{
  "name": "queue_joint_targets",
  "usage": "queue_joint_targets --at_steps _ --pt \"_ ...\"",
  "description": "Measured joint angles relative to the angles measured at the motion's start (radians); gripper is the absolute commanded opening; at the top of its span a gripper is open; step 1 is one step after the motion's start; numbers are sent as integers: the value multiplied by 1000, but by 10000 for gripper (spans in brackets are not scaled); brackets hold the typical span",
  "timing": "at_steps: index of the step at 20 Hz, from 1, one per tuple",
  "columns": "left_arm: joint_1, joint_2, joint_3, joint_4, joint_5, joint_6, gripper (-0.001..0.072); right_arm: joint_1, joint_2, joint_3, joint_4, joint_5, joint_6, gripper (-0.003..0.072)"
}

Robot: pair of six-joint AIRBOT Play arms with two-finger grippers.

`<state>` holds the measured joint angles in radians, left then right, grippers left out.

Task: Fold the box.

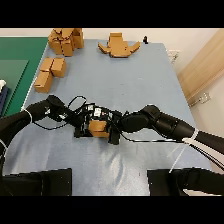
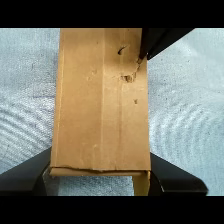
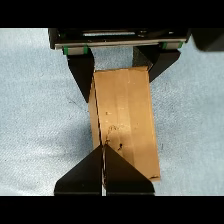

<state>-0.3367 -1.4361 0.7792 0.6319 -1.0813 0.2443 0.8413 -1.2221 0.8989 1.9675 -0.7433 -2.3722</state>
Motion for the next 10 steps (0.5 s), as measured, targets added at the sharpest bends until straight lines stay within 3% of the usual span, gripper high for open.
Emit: queue_joint_targets --at_steps 8,10 --pt "0 0 0 -1 3 0 249 0 -21 0 6 -6 0 11" --pt "0 0 0 -2 3 -1 249 0 -19 0 6 -8 1 96"
